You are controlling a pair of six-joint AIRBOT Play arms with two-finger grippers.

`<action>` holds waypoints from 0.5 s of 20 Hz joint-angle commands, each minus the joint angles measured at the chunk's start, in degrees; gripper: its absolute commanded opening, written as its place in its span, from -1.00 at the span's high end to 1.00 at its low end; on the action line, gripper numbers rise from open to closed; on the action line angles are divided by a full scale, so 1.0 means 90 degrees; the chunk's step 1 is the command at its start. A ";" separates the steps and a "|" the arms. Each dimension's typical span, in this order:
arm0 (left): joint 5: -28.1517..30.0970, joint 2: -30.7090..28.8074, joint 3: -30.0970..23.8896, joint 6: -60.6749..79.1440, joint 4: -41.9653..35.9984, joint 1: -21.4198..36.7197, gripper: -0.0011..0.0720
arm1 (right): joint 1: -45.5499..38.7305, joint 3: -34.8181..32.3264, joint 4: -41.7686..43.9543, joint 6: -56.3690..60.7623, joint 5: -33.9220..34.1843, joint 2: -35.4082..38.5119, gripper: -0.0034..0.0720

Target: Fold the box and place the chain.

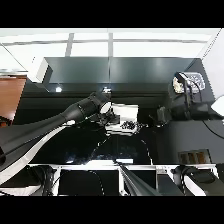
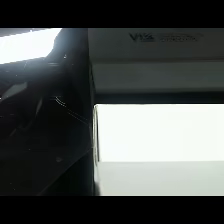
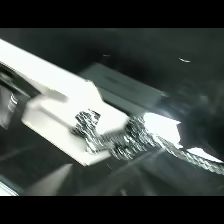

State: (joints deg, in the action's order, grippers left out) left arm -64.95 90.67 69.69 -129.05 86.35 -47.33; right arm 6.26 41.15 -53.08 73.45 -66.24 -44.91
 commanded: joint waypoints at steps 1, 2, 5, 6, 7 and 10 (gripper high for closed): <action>0.0002 -0.0002 -0.0002 0.0000 -0.0002 -0.0002 0.89 | -0.0165 -0.1083 -0.0447 -0.0597 0.0685 0.0954 -1.00; 0.0002 -0.0002 -0.0002 0.0000 -0.0002 0.0000 0.89 | -0.0114 -0.1530 -0.0454 -0.0838 0.0988 0.0971 -1.00; 0.0002 -0.0002 -0.0002 0.0000 -0.0002 0.0000 0.89 | 0.0257 -0.2606 -0.0437 -0.2414 0.2465 0.0923 -1.00; 0.0002 -0.0002 -0.0002 0.0000 -0.0002 -0.0002 0.89 | 0.0500 -0.2824 -0.0435 -0.3670 0.2783 0.0923 -1.00; 0.0002 -0.0002 -0.0002 0.0000 -0.0002 0.0000 0.89 | 0.0755 -0.2868 -0.0338 -0.4894 0.2747 0.0874 -1.00; 0.0049 -0.0002 -0.0002 0.0000 -0.0002 0.0000 0.89 | 0.0984 -0.2866 0.0457 -0.6115 0.2994 0.0311 -0.99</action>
